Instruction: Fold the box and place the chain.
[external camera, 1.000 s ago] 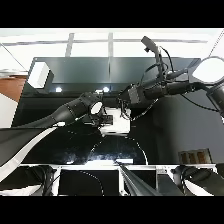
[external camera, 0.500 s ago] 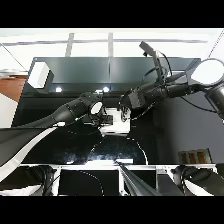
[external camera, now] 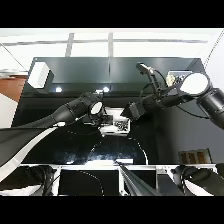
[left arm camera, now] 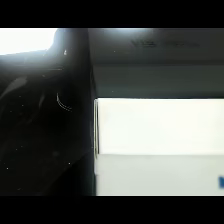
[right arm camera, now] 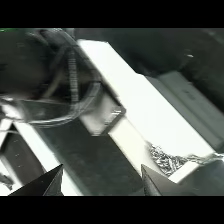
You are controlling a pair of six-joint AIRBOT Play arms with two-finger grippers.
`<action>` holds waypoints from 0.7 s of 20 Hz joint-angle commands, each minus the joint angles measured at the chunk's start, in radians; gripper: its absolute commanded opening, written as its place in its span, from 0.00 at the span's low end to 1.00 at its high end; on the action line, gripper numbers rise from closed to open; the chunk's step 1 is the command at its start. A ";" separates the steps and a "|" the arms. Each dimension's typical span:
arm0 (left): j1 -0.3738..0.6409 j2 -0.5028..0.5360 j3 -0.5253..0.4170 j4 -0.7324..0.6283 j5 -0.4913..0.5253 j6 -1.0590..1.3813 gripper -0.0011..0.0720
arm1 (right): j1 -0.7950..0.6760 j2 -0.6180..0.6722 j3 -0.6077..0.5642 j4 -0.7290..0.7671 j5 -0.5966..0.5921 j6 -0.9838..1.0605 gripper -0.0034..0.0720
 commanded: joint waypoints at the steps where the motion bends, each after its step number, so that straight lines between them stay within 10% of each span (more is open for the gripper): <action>1: 0.000 0.001 0.000 0.000 0.002 0.000 0.05 | -0.085 0.022 -0.009 -0.062 0.020 0.011 0.78; 7: 0.000 0.001 0.000 0.001 0.003 0.000 0.05 | -0.294 0.038 -0.121 -0.467 -0.211 0.179 0.78; 9: 0.000 0.001 0.000 0.000 0.002 0.000 0.05 | -0.294 0.021 -0.198 -0.490 -0.357 0.209 0.98; 14: 0.000 0.001 0.000 0.000 0.003 0.000 0.05 | -0.292 -0.081 -0.220 -0.578 -0.605 0.403 0.96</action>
